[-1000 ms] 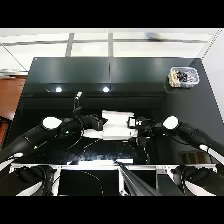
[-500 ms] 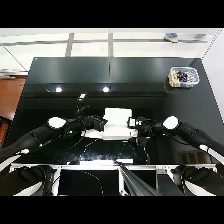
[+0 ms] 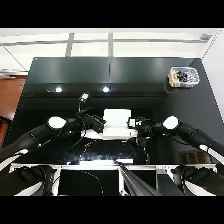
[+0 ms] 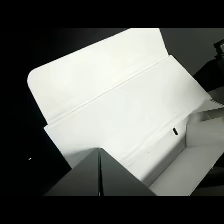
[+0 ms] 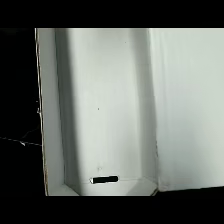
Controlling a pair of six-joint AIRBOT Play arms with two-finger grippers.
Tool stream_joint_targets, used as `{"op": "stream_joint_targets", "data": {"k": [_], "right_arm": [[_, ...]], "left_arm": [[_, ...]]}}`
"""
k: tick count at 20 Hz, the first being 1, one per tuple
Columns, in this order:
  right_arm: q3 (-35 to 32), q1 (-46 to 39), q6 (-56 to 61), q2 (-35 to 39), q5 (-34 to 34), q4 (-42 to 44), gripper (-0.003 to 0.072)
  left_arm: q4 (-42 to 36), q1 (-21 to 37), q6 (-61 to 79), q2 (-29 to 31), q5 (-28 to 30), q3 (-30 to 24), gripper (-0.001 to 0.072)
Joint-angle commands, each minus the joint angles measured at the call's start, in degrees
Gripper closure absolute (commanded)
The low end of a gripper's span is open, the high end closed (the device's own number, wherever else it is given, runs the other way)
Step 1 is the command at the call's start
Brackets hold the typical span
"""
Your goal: Fold the box and place the chain.
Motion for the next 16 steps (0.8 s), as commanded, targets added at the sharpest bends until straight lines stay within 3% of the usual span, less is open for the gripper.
{"op": "stream_joint_targets", "data": {"k": [1, 7, 12, 13, 14, 16], "right_arm": [[0.0, 0.0, 0.04, -0.04, 0.0, 0.04, 0.0219], [0.0, 0.0, 0.04, -0.04, 0.13, 0.04, 0.0219], [0.0, 0.0, 0.04, -0.04, 0.13, 0.04, 0.0219], [0.0, 0.0, 0.04, -0.04, 0.13, 0.04, 0.0219], [0.0, 0.0, 0.04, -0.04, 0.13, 0.04, 0.0219], [0.0, 0.0, 0.04, -0.04, 0.13, 0.04, 0.022]], "left_arm": [[5.68, 1.27, -0.11, 4.57, -1.07, 0.57, 0.068], [14.14, 11.89, -0.98, 15.28, -13.77, 0.55, 0.068], [21.09, 24.26, -0.61, 16.13, -31.34, 0.52, 0.0667], [24.02, 24.44, 0.59, 16.11, -32.63, 0.52, 0.039], [26.51, 23.82, 0.92, 16.11, -32.2, 0.52, -0.0011], [29.42, 22.43, 1.55, 16.09, -31.08, 0.52, -0.0002]]}}
